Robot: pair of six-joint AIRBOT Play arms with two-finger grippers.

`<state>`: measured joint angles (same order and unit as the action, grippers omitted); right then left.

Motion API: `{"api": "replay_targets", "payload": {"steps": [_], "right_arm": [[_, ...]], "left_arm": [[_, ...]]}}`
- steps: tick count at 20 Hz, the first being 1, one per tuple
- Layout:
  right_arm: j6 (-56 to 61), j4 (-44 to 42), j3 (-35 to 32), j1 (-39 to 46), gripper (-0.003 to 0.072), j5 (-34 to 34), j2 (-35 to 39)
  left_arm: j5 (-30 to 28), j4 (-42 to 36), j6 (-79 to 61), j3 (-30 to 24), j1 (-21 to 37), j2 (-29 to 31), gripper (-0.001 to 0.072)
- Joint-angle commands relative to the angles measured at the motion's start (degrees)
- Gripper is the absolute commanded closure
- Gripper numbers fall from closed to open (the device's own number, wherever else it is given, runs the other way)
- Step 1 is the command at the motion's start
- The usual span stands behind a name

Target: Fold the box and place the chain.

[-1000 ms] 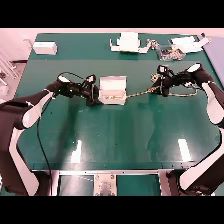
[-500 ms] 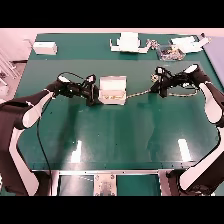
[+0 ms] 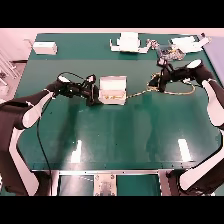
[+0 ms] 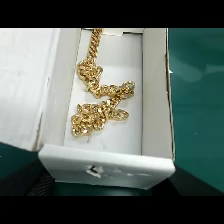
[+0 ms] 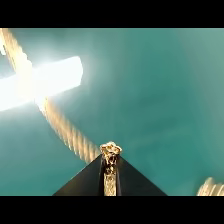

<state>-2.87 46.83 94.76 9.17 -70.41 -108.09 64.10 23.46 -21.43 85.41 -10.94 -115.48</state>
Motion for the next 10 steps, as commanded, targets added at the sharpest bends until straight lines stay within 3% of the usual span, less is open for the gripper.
{"api": "replay_targets", "payload": {"steps": [1, 10], "right_arm": [[2.0, -5.5, 0.0, -1.6, 0.0678, -2.0, 5.4], [10.8, -6.1, 0.0, -8.7, 0.0678, -3.5, 19.7]], "left_arm": [[0.0, 0.0, 0.0, 0.0, 0.0, 0.0, 0.0372], [0.0, 0.0, 0.0, 0.0, 0.0, 0.0, 0.0371]]}}
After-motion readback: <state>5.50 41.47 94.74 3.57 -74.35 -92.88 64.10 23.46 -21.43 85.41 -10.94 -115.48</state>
